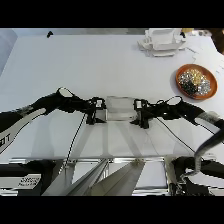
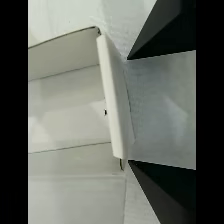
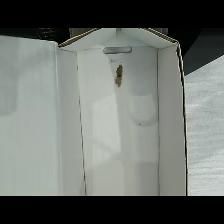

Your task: Fold the box and place the chain.

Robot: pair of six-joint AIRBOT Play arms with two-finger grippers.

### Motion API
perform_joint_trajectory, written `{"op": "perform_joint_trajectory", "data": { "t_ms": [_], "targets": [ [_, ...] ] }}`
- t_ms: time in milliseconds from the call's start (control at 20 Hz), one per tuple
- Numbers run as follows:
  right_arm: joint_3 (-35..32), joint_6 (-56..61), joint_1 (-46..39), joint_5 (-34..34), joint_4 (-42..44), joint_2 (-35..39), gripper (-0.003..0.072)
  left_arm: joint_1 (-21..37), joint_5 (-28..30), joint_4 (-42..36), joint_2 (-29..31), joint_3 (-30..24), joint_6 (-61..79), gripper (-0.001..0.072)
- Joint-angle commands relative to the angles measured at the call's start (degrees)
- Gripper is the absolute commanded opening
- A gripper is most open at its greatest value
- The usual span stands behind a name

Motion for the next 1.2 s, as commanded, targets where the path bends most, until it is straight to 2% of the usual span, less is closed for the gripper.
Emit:
{"op": "perform_joint_trajectory", "data": {
  "t_ms": [0,500,800,1150],
  "targets": [
    [0.0,0.0,0.0,0.0,0.0,0.0,0.0382,-0.2,0.4,-0.3,-0.1,0.0,-2.1,0.0709],
    [0.0,0.0,0.0,0.0,0.0,0.0,0.0382,-1.6,-0.3,-0.6,-0.1,0.0,-3.4,0.0709],
    [0.0,0.0,0.0,0.0,0.0,0.0,0.0382,-1.6,0.9,-5.2,-0.2,0.0,-7.4,0.0709],
    [0.0,0.0,0.0,0.0,0.0,0.0,0.0382,-2.3,1.7,-4.4,-0.7,0.0,-7.2,0.0702]
  ]
}}
